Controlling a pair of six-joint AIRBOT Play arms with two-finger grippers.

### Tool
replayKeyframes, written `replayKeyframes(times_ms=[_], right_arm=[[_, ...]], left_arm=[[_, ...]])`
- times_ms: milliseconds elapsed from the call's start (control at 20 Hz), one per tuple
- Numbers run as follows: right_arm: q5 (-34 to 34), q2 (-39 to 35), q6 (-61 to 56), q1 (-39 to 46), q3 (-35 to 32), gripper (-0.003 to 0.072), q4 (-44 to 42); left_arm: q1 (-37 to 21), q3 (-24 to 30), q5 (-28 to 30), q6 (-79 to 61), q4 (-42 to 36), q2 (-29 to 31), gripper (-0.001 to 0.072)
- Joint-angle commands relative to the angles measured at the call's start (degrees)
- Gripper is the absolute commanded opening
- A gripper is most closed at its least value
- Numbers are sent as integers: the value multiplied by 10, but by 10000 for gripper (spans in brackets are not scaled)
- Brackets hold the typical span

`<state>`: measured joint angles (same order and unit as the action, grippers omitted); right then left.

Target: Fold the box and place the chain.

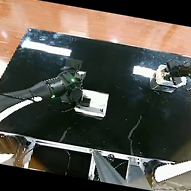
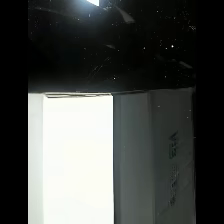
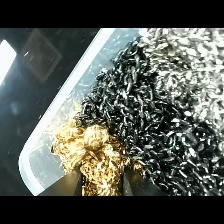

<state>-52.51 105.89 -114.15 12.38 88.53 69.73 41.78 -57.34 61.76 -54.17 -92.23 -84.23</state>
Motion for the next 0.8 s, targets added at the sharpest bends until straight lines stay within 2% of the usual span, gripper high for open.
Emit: replayKeyframes(times_ms=[0, 250, 750], right_arm=[[-4, -1, 30, 0, 1, 34, -4], [-15, -13, 47, 3, 1, 33, -3], [-30, -99, 122, 14, 1, 33, -6]], left_arm=[[0, 0, 1, 0, 0, 0, 22], [0, 0, 2, 0, 0, 0, 22], [0, 0, 2, 0, -2, 0, 22]])
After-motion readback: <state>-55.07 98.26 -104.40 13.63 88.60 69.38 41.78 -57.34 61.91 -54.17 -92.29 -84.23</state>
